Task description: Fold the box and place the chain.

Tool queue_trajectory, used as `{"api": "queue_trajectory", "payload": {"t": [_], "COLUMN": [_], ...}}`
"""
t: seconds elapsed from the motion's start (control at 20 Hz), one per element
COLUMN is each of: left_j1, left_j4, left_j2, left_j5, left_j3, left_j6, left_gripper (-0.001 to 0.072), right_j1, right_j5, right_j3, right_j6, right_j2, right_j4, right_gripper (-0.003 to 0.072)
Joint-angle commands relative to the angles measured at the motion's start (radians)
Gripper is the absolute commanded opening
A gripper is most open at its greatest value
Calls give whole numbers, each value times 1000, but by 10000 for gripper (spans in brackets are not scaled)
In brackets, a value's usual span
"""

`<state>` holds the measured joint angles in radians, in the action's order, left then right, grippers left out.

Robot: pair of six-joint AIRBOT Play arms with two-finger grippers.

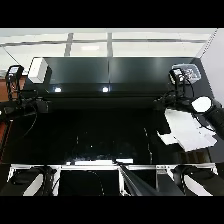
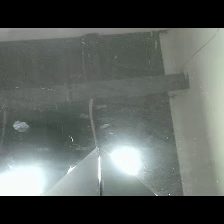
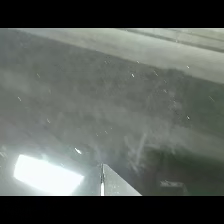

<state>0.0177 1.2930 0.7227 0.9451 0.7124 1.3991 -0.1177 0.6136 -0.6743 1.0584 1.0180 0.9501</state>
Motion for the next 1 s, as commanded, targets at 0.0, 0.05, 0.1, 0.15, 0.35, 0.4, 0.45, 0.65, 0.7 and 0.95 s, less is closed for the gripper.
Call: {"api": "queue_trajectory", "payload": {"t": [0.0, 0.05, 0.1, 0.15, 0.35, 0.4, 0.45, 0.65, 0.7, 0.95], "left_j1": [0, 0, 0, 0, 0, 0, 0, 4, 5, 5], "left_j4": [0, 0, 0, 0, 0, 0, 1, 0, -5, -90], "left_j2": [0, 0, 0, 0, 2, 2, 3, 37, 54, 127], "left_j5": [0, 0, 0, -6, -54, -57, -64, -100, -98, -94], "left_j3": [0, 0, 0, 0, -1, -1, -1, -1, -1, -1], "left_j6": [0, 0, 0, 0, 0, 0, 0, 0, 0, 0], "left_gripper": [25, 25, 25, 25, 25, 25, 25, 699, 704, 704], "right_j1": [-1, -1, -1, 5, 212, 327, 446, 900, 966, 988], "right_j5": [-55, -69, -105, -128, -87, -28, 48, 363, 459, 769], "right_j3": [0, 0, 0, 0, -51, -89, -137, -370, -425, -543], "right_j6": [0, 0, 2, 8, 314, 425, 480, 404, 294, 42], "right_j2": [1, 1, 1, 1, 10, 31, 62, 258, 325, 559], "right_j4": [-140, -159, -169, -167, 180, 331, 439, 401, 322, 370], "right_gripper": [19, 20, 93, 613, 707, 707, 706, 705, 705, 704]}}
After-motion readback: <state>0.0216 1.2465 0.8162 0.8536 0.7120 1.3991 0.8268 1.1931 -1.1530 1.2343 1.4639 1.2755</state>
